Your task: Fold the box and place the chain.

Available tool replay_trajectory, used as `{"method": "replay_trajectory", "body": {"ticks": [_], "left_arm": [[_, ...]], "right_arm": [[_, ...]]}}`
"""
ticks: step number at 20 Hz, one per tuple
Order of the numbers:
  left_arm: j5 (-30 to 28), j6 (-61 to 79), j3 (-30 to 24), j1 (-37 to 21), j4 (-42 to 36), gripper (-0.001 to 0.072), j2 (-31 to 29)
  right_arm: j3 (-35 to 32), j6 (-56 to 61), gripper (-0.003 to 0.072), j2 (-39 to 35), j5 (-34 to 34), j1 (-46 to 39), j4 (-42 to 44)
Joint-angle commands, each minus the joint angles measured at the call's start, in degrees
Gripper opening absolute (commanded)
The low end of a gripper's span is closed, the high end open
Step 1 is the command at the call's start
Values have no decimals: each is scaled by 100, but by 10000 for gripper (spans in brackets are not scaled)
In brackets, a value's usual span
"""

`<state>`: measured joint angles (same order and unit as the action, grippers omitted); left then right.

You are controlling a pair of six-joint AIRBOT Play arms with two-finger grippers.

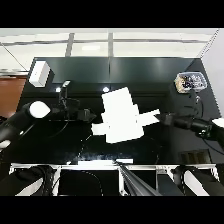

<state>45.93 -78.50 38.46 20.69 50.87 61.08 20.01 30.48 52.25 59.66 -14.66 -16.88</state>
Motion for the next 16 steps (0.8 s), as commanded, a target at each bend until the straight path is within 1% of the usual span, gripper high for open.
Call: {"method": "replay_trajectory", "body": {"ticks": [1,3,4,6,8,11,13,14,16], "left_arm": [[579,1128,400,-184,-1851,709,1010],[577,1816,466,-278,-2415,709,1357],[651,1950,518,-291,-2505,710,1563],[1067,1954,691,-291,-2498,709,2022],[1331,1963,885,-293,-2498,710,2334],[1569,2194,1145,-293,-2481,709,2599],[1932,2573,1283,-319,-2483,709,2728],[2149,2702,1357,-330,-2352,709,2806],[2218,2448,1473,-367,-1574,709,2887]], "right_arm": [[-413,-55,9,-275,-483,605,273],[-415,-55,9,-275,-455,680,302],[-415,-55,9,-275,-437,686,297],[-415,-57,9,-275,-400,686,297],[-417,-57,9,-275,-348,686,278],[-417,-68,9,-275,-365,686,273],[-417,-66,9,-275,-348,686,278],[-417,-68,9,-275,-350,686,278],[-417,-68,9,-275,-354,686,278]]}}
